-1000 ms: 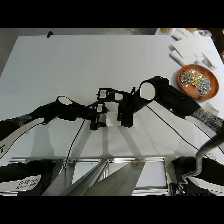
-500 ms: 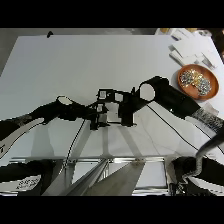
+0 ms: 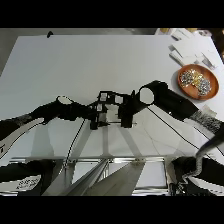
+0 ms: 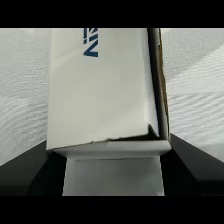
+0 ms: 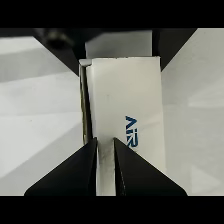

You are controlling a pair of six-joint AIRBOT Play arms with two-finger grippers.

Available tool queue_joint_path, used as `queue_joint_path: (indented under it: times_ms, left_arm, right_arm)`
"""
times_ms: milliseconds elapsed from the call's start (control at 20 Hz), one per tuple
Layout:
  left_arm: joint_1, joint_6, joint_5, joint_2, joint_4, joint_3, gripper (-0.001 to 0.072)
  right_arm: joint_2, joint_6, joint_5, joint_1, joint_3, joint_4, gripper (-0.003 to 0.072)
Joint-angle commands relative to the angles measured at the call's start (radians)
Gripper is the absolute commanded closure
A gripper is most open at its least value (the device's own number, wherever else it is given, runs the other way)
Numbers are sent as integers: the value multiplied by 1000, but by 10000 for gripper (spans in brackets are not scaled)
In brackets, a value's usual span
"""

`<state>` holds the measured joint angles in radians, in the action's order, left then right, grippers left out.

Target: Fold the box and place the chain.

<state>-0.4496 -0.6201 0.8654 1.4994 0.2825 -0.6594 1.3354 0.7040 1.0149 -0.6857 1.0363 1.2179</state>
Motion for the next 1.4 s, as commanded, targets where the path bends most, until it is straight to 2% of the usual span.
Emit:
queue_joint_path:
  times_ms: [0,200,300,350,750,800,850,950,1000,1350]
  left_arm:
    - [-1,-3,6,0,5,0,639]
    - [-1,-3,6,0,5,0,639]
    - [-1,-3,6,0,5,0,639]
    - [-1,-3,6,0,5,0,639]
    - [-1,-3,6,0,5,0,639]
    - [-1,-3,6,0,5,0,639]
    - [-1,-3,6,0,5,0,639]
    - [-1,-3,6,0,5,0,639]
    - [-1,-3,6,0,5,0,639]
    - [-1,-3,6,0,5,0,639]
  right_arm:
    - [1,22,-50,0,-10,4,587]
    - [1,21,-6,0,-10,-12,562]
    - [0,21,24,0,-10,-31,389]
    - [-5,21,27,0,-10,-42,354]
    - [-74,21,53,56,-10,-88,348]
    - [-74,21,66,66,-10,-98,353]
    - [-74,22,72,73,-10,-102,414]
    - [-74,21,79,78,-10,-100,647]
    - [-74,21,78,78,-11,-101,669]
    - [-48,20,81,72,-43,-101,669]
